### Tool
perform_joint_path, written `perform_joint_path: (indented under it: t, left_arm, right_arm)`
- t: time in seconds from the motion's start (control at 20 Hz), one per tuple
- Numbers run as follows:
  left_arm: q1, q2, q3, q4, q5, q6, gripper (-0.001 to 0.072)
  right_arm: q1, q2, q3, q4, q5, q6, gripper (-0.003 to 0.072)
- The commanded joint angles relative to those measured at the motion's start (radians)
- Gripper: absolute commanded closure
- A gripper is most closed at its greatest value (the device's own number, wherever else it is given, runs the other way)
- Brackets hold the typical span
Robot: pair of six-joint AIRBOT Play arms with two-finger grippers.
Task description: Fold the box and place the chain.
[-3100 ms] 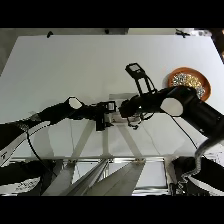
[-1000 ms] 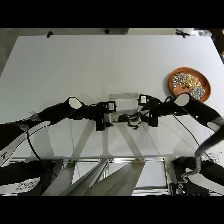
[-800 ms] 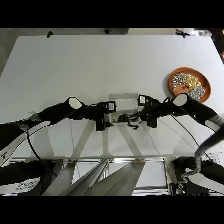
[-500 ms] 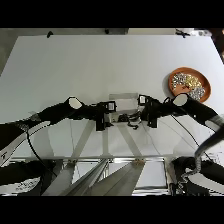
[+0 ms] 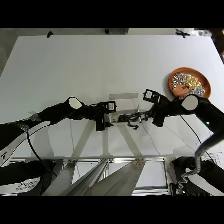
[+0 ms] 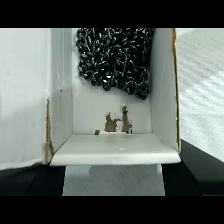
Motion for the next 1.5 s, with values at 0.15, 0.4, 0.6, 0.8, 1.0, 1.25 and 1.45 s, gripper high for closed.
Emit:
perform_joint_path:
  t: [0.15, 0.4, 0.6, 0.8, 1.0, 1.25, 1.45]
  left_arm:
    - [0.000, 0.000, 0.000, 0.000, 0.000, 0.000, 0.0322]
    - [-0.001, 0.000, 0.000, 0.000, 0.000, 0.000, 0.0322]
    - [0.000, 0.000, 0.000, 0.000, 0.000, 0.000, 0.0322]
    - [0.000, 0.000, 0.000, 0.000, 0.000, 0.000, 0.0322]
    - [-0.001, 0.000, 0.000, 0.000, 0.000, 0.000, 0.0322]
    - [-0.001, 0.000, 0.000, 0.000, 0.000, 0.000, 0.0322]
    - [0.000, 0.000, 0.000, 0.000, 0.000, 0.000, 0.0322]
  right_arm:
    - [0.000, 0.203, 0.001, 0.038, 0.072, 0.160, 0.0675]
    - [0.000, 0.329, 0.001, 0.226, 0.092, 0.160, 0.0675]
    - [0.005, 0.365, 0.001, 0.392, 0.090, 0.160, 0.0675]
    - [0.085, 0.361, 0.001, 0.415, 0.047, 0.168, 0.0675]
    - [0.147, 0.330, 0.001, 0.456, -0.020, 0.209, 0.0675]
    - [0.211, 0.216, 0.001, 0.480, -0.056, 0.213, 0.0675]
    - [0.262, 0.011, 0.001, 0.496, -0.135, 0.235, 0.0675]
